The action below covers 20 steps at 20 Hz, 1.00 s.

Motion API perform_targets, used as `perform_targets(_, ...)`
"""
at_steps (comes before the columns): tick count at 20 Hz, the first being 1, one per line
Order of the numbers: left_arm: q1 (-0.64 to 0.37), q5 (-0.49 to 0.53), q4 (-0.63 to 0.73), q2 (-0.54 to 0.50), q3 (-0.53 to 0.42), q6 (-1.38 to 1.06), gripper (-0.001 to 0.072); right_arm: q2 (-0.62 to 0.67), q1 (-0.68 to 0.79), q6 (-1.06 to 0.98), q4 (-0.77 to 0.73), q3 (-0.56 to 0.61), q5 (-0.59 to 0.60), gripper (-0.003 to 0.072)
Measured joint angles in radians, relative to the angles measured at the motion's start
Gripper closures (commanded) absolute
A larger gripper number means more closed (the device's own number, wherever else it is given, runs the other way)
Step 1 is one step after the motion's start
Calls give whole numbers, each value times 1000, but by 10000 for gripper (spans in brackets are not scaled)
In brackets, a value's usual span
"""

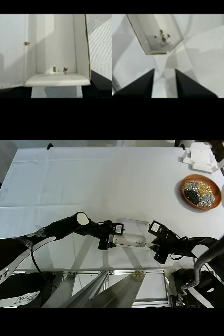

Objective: Fold the box and place the chain.

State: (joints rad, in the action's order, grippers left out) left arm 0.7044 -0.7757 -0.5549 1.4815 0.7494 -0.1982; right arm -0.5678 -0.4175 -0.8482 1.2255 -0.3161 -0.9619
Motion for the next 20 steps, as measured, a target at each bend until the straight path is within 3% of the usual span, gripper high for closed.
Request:
perform_targets(6, 0, 0, 0, 0, 0, 0, 375, -30, 0, 275, 62, 0, 31, 510)
perform_targets(14, 0, 1, 0, 0, 0, 0, 375, -240, 0, 383, -33, 0, 170, 508)
perform_targets(20, 0, 0, 0, 0, 0, 1, 375, -286, 0, 507, -154, 0, 231, 509)
